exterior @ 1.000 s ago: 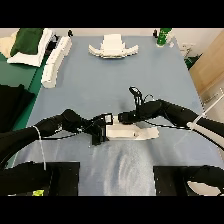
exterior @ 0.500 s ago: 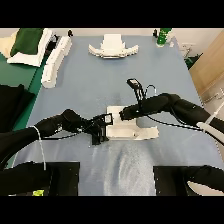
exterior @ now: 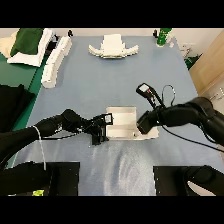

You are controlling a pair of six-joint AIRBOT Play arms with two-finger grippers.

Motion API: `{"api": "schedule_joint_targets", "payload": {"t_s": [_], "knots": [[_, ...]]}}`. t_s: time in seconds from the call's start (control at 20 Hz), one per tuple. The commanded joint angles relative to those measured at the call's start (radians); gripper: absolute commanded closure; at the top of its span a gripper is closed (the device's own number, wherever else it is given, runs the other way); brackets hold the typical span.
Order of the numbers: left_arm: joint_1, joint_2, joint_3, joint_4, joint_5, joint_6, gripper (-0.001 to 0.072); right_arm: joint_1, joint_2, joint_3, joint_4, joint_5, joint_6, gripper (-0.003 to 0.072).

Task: Fold the box.

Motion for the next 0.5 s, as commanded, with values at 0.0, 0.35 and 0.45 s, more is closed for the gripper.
{"api": "schedule_joint_targets", "payload": {"t_s": [0.0,0.35,0.45], "knots": [[0.0,0.001,0.0,0.0,0.0,0.001,0.028,0.0,0.167,-0.14,-0.035,-0.077,-0.116,0.0683],[0.0,0.001,0.0,0.0,0.0,0.001,0.028,0.0,0.212,-0.168,-0.037,-0.135,-0.39,0.0216],[0.0,0.001,0.0,0.0,0.0,0.001,0.028,0.0,0.155,-0.168,-0.039,-0.058,-0.457,0.0216]]}}
